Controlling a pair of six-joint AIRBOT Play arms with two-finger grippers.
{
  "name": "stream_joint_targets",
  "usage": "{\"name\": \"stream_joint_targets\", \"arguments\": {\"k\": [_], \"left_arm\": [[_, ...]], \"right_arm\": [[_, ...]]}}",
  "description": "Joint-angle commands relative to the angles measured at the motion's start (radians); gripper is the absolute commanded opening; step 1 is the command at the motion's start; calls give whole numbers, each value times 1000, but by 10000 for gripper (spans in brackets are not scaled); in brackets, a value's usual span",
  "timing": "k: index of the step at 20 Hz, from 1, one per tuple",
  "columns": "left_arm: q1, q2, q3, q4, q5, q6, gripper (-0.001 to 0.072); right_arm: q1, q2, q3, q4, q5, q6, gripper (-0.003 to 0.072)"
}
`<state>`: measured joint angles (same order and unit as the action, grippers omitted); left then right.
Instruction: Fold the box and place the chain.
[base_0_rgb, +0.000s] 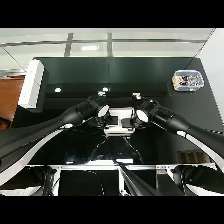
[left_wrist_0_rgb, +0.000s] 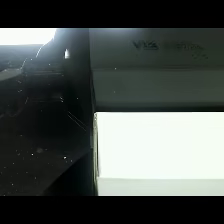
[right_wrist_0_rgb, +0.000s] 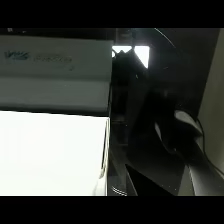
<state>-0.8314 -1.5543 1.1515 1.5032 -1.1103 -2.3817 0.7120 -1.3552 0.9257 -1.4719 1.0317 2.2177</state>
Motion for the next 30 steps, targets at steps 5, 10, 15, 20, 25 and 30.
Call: {"name": "stream_joint_targets", "arguments": {"k": [5,10,15,20,25,30], "left_arm": [[0,0,0,0,2,-1,28],[0,0,0,0,1,-2,29],[0,0,0,3,2,-2,29],[0,0,0,3,10,-2,28],[0,0,0,3,3,-2,28],[0,0,0,3,3,-2,28]], "right_arm": [[-84,183,108,4,200,-180,330],[-187,433,106,-465,338,-281,330],[-551,409,-24,-591,-40,-308,720],[-879,98,135,-362,-276,-308,718],[-999,-356,663,-153,63,-359,711],[-1010,-566,909,-136,134,-444,709]]}}
